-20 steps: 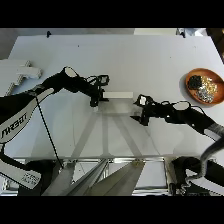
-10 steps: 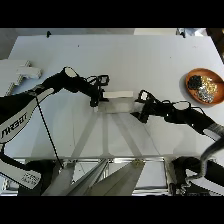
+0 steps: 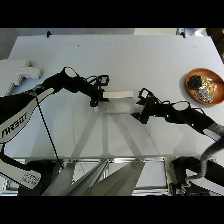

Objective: Fold the box and place the chain.

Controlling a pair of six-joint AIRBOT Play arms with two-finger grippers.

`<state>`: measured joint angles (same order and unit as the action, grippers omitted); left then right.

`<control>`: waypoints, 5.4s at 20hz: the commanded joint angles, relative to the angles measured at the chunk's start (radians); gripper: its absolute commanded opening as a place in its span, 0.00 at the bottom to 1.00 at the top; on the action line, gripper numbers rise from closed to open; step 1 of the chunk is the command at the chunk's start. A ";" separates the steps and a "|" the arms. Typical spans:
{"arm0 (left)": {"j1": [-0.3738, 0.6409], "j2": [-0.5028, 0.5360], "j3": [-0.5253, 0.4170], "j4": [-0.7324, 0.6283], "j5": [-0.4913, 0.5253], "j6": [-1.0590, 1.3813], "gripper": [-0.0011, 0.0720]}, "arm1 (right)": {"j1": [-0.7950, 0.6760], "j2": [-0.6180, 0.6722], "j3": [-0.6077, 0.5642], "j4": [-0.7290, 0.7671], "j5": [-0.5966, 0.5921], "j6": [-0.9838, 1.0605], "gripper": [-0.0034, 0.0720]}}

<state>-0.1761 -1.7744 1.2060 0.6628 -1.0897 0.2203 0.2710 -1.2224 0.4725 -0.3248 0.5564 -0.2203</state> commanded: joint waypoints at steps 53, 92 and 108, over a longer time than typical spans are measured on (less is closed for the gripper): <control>0.000 0.000 0.000 0.000 0.000 0.000 0.03 | -0.079 -0.372 0.385 -0.161 0.415 -0.249 0.97; 0.000 0.000 0.000 0.000 0.000 0.000 0.03 | -0.080 -0.413 0.385 -0.161 0.428 -0.233 0.74; -0.001 -0.001 0.000 -0.003 0.001 0.000 0.03 | -0.080 -0.413 0.385 -0.161 0.428 -0.233 0.74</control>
<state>-0.1764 -1.7744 1.2060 0.6624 -1.0893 0.2199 0.1902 -1.6348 0.8570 -0.4858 0.9840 -0.4534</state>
